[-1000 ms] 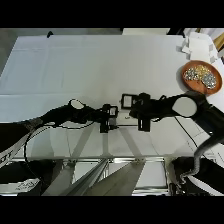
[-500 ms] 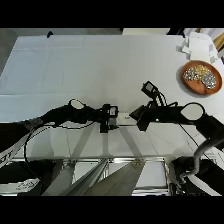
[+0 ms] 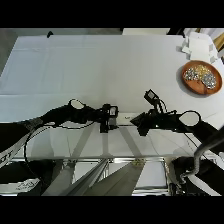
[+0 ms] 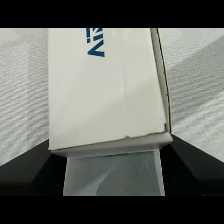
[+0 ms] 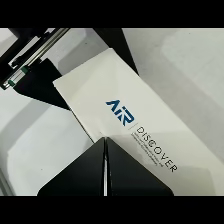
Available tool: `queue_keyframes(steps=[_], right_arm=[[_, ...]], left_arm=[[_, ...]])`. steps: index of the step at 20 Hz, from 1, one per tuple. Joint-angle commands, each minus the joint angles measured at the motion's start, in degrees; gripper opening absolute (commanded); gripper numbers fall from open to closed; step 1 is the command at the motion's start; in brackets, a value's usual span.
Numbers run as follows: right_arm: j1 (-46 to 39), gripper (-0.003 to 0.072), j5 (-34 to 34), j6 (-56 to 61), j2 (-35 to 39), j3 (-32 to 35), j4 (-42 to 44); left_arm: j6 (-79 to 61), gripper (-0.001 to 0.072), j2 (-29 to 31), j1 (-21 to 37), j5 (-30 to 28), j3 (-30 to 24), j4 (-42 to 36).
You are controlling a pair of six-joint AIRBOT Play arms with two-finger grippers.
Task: Fold the box and place the chain.
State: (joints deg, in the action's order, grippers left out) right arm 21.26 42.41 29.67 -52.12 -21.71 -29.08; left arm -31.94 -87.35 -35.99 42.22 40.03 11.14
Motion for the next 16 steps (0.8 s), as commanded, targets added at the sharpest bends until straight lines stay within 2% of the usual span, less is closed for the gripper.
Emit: queue_keyframes(steps=[1, 6, 16], right_arm=[[-0.02, 0.0017, -0.52, -0.15, -0.04, 0.42, -1.11], [0.00, 0.0017, -1.20, 0.04, -0.04, 1.11, -1.51], [0.00, 0.0017, -2.25, 2.23, -0.04, 2.51, -8.26]], left_arm=[[0.02, 0.0073, 0.02, 0.04, 0.02, 0.04, 0.00], [0.02, 0.0073, 0.02, 0.04, 0.00, 0.04, 0.02], [0.02, 0.0073, 0.02, 0.04, 0.00, 0.04, 0.00]])
